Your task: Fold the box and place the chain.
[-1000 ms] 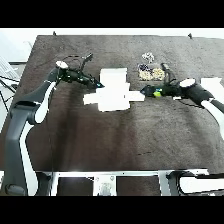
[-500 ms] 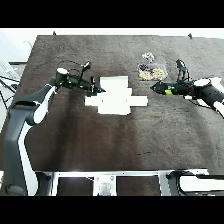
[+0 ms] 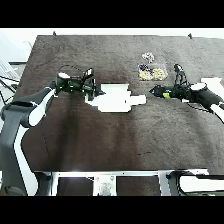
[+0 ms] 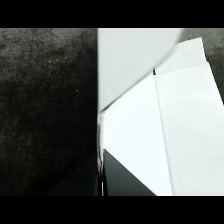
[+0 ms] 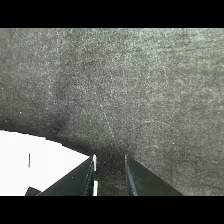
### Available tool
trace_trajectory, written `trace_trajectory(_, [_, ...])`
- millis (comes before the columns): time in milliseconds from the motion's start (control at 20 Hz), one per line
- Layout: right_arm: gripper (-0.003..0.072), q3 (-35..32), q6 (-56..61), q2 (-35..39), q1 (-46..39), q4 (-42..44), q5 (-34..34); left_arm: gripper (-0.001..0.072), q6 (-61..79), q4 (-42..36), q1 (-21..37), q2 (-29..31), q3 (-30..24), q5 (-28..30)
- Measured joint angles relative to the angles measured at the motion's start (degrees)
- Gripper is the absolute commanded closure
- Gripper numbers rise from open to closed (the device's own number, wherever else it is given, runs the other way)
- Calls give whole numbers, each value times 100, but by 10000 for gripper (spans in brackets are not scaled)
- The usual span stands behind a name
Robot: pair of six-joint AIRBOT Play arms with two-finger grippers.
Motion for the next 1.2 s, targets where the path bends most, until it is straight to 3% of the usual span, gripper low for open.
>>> trace_trajectory(800, [451,-26,-339,22,105,31,-76,689,164,105,-33,0,-50,-37])
trace_trajectory(1050, [450,-214,-920,540,164,74,-79,689,166,79,-33,0,-50,-24])
trace_trajectory(1100, [383,-317,-1038,723,212,81,-79,689,168,72,-33,-2,-52,-20])
trace_trajectory(1150, [172,-448,-1202,920,284,85,-79,689,168,68,-33,-2,-52,-15])
trace_trajectory(1200, [82,-570,-1379,1086,374,90,-76,689,168,66,-33,-2,-52,-11])
